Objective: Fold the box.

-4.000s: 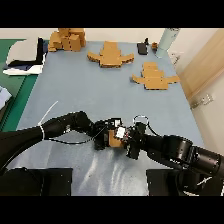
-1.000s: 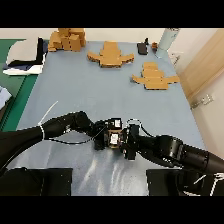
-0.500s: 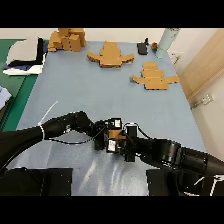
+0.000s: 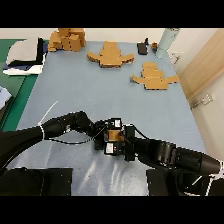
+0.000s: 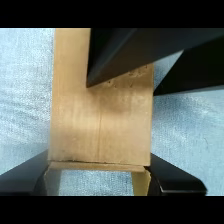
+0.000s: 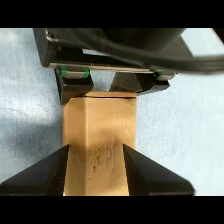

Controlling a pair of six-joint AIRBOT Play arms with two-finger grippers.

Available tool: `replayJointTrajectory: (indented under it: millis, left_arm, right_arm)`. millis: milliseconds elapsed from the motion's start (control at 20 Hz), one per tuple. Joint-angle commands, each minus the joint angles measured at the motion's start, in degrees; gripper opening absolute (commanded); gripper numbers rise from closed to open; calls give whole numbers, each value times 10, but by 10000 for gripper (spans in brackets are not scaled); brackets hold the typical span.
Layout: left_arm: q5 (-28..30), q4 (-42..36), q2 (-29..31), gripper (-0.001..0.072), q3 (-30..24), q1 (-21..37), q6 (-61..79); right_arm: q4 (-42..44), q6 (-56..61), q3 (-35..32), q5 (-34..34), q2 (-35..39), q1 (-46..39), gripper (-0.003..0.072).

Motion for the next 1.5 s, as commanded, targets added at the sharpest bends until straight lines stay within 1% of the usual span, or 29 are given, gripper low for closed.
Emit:
replayJointTrajectory:
  millis: [0, 850, 900, 1050, 1100, 1150, 1200, 1450]
  left_arm:
    - [0, 0, 0, 427, 0, 0, 0]
    - [0, 0, 0, 427, 0, 0, 0]
    - [0, 0, 0, 427, 0, 0, 0]
    - [0, 0, 0, 427, 0, 0, 0]
    - [0, 0, 0, 427, 0, 0, 0]
    - [0, 0, 0, 427, 0, 0, 0]
    - [0, 0, 0, 427, 0, 0, 0]
    - [0, 0, 0, 427, 0, 0, 0]
  right_arm:
    - [-15, 0, 0, 0, 0, 1, 409]
    - [-15, 0, 1, -5, 43, 1, 402]
    - [-16, 0, 1, -7, 43, 1, 345]
    - [-16, 0, 1, -9, 43, 1, 344]
    - [-17, 1, 1, -9, 43, 1, 331]
    - [-17, 0, 1, -9, 43, 1, 257]
    - [-17, 0, 1, -9, 43, 1, 235]
    - [-17, 1, 1, -9, 43, 1, 235]
